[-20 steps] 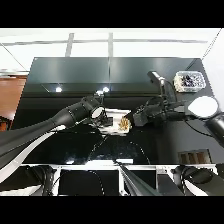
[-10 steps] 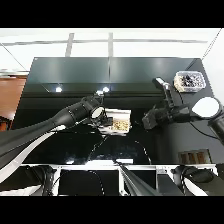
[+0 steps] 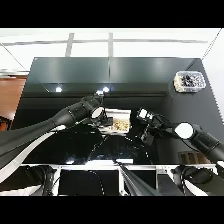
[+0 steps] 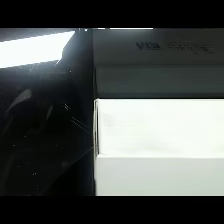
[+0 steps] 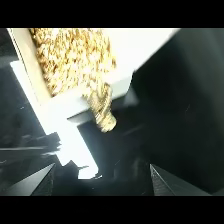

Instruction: Fold the box and place the chain.

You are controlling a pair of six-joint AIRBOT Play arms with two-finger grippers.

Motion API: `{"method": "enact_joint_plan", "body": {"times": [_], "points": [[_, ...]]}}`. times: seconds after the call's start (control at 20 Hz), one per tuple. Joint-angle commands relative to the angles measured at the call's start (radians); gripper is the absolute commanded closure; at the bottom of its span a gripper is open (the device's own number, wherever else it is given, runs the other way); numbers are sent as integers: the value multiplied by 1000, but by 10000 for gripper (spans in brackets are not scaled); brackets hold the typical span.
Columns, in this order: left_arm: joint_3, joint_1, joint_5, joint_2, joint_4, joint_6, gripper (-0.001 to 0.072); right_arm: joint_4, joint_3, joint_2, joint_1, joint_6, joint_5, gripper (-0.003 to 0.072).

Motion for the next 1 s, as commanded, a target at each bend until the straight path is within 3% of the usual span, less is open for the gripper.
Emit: {"method": "enact_joint_plan", "body": {"times": [0.0, 0.3, 0.4, 0.7, 0.8, 0.95], "points": [[1, 1, 3, 0, 1, 0, 681, 98, -8, -68, 14, -261, -70, -28], [1, 1, 3, 0, 1, 0, 681, 163, 36, -171, 17, -343, -113, -26], [1, 1, 3, 0, 1, 0, 681, 182, 48, -192, 17, -346, -113, 99], [1, 1, 0, 0, 0, 0, 681, 190, 72, -238, 23, -363, -115, 103], [1, 1, 0, 0, 1, 0, 681, 190, 74, -246, 29, -368, -115, 207], [1, 1, 0, 0, 1, 0, 681, 190, 79, -272, 29, -369, -116, 207]]}}
